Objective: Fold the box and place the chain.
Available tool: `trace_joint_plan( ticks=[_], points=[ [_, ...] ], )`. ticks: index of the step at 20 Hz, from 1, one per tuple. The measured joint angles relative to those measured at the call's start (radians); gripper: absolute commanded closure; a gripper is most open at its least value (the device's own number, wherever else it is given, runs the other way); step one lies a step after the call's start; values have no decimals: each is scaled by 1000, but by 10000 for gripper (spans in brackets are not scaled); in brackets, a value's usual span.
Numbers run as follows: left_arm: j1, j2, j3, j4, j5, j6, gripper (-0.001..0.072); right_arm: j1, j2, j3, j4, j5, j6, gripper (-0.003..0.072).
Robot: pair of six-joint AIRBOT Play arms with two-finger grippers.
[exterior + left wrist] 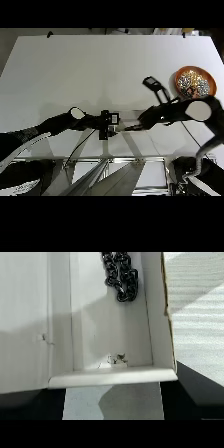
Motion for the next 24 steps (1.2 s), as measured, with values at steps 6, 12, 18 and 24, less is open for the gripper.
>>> trace_joint_plan(
  ticks=[6,12,18,24],
  points=[
    [0,0,0,0,0,0,509,-212,-9,-10,-188,71,86,466],
    [0,0,0,0,0,0,508,-320,-131,-43,-259,-30,142,466],
    [0,0,0,0,0,0,508,-338,-264,-49,-263,-151,168,462],
    [0,0,0,0,0,0,508,-341,-351,-50,-246,-237,174,462]
  ],
)
